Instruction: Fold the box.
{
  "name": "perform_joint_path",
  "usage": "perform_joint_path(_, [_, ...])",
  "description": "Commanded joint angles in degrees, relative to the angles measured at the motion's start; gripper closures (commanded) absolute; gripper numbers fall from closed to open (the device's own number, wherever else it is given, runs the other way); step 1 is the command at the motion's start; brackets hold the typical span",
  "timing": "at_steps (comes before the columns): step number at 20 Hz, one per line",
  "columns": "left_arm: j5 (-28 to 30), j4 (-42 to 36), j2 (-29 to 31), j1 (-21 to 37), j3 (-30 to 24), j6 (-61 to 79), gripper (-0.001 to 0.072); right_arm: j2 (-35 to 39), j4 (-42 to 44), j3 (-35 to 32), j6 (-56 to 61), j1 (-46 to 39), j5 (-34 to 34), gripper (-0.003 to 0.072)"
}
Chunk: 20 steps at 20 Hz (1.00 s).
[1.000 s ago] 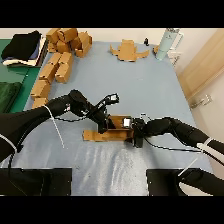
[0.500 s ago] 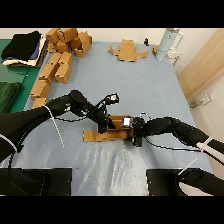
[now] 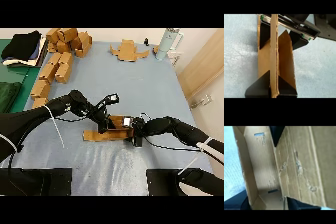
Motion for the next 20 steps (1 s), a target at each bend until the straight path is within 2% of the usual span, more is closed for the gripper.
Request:
perform_joint_path(1, [0.04,0.00,0.04,0.07,0.04,0.00,0.0697,0.31,0.04,-0.02,0.02,0.00,-0.42,0.0137])
perform_joint_path(2, [0.04,0.00,0.07,0.07,0.04,0.00,0.0696,0.28,0.04,-0.02,0.04,0.00,-0.72,0.0114])
perform_joint_path(3, [0.04,0.00,0.07,0.07,0.04,0.02,0.0696,0.31,0.04,-0.02,0.02,0.00,-1.14,0.0006])
perform_joint_path(4, [0.04,-0.02,0.07,0.07,0.04,0.02,0.0697,0.31,0.04,-0.02,0.04,0.02,-1.40,-0.0007])
perform_joint_path(7, [3.72,-2.32,0.04,0.02,0.04,-0.07,0.0697,0.31,0.04,-0.02,0.17,0.04,-1.70,-0.0006])
perform_joint_path(9, [3.21,-4.92,0.35,0.11,0.28,-0.63,0.0697,0.72,0.07,-0.02,0.20,0.04,-1.99,-0.0006])
perform_joint_path(11, [-0.04,-5.35,0.61,0.11,1.11,-0.55,0.0696,1.66,0.07,-0.02,0.24,0.02,-2.19,-0.0006])
perform_joint_path(20, [-1.01,-5.38,-1.03,0.00,1.22,-0.57,0.0697,2.19,0.07,-0.02,0.22,0.04,-2.12,0.0019])
